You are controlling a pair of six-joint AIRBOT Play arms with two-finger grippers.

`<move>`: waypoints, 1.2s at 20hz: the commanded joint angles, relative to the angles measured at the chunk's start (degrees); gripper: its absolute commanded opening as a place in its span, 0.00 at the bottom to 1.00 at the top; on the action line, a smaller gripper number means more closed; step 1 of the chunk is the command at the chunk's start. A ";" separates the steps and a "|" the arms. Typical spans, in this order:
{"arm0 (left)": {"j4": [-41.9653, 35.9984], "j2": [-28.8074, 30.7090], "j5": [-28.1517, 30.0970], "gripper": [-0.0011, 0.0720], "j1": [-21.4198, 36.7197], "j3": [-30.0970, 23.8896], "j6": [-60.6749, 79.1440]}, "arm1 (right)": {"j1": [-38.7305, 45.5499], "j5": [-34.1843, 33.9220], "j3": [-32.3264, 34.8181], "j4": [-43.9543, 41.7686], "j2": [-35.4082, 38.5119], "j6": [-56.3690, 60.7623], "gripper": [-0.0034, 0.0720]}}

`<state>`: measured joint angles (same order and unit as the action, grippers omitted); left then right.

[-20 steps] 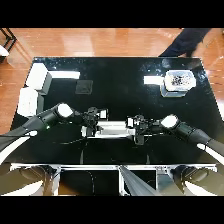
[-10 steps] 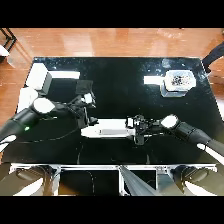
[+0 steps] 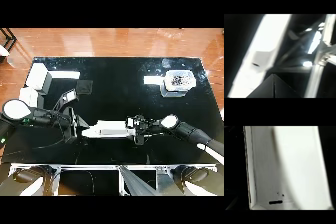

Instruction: Fold the box and place the chain.

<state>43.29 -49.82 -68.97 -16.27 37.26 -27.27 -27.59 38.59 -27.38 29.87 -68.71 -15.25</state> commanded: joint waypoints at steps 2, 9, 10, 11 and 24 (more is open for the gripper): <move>-3.52 0.85 6.25 0.04 -7.02 -4.87 -7.67 | -0.04 -0.02 0.00 -0.02 -0.04 0.02 0.53; -10.14 -1.86 33.70 0.04 -13.68 -6.80 -5.68 | -0.04 -0.02 0.00 -0.02 -0.04 0.02 0.53; -11.06 -3.02 36.61 0.04 -14.03 -6.80 -5.68 | -0.04 -0.02 0.00 -0.02 -0.04 0.02 0.53; -11.45 -4.26 38.73 0.04 -14.10 -6.73 -5.68 | -0.04 -0.04 0.00 -0.02 -0.04 0.04 0.53; -11.10 -16.35 44.63 0.04 -16.46 -6.71 -5.73 | -0.04 -0.04 0.00 -0.02 -0.04 0.04 0.53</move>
